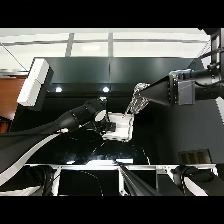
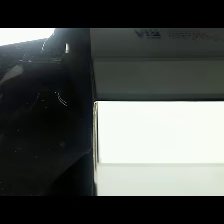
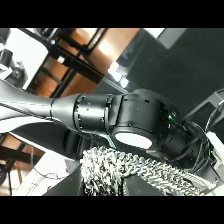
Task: Fold the box and place the chain.
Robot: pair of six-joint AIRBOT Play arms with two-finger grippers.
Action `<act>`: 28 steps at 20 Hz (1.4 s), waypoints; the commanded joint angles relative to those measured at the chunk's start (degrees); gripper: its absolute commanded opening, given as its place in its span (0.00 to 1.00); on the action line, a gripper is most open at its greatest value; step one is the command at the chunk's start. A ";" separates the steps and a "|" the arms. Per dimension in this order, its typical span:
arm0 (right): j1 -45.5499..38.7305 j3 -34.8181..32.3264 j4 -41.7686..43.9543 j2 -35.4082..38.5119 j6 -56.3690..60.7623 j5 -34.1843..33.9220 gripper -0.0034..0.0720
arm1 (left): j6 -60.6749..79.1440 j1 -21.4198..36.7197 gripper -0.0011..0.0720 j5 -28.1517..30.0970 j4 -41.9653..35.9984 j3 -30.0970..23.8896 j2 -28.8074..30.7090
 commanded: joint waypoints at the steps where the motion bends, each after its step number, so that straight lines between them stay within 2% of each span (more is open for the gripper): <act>1: 1.81 0.28 -3.39 0.00 0.00 -0.20 0.06 | 0.02 0.04 0.05 -0.04 0.04 -0.02 0.02; 5: 8.09 -0.28 -10.67 -0.04 1.14 -4.31 0.06 | 0.02 0.04 0.05 0.00 0.04 -0.02 0.02; 8: 9.18 -0.28 -19.58 -0.04 5.42 -3.52 0.06 | 0.02 0.04 0.05 -0.02 0.02 -0.02 0.02; 11: 9.16 -0.31 -24.48 -0.04 7.63 -2.60 0.06 | 0.02 0.04 0.05 -0.02 0.04 -0.02 0.02; 14: 9.18 -0.90 -24.72 -0.04 8.59 -0.94 0.06 | 0.00 0.04 0.05 0.00 0.04 -0.02 0.02; 17: 9.20 -4.79 -22.45 -0.04 9.51 -1.92 0.06 | 0.02 0.04 0.05 0.00 0.07 -0.02 0.02; 22: 13.44 -12.52 -19.04 -0.57 9.51 -11.87 0.06 | 0.02 0.04 0.05 0.02 0.07 -0.02 0.02; 28: 12.35 -13.44 -21.42 -1.01 10.71 -10.14 0.06 | 0.00 0.04 0.05 0.00 0.04 -0.02 0.02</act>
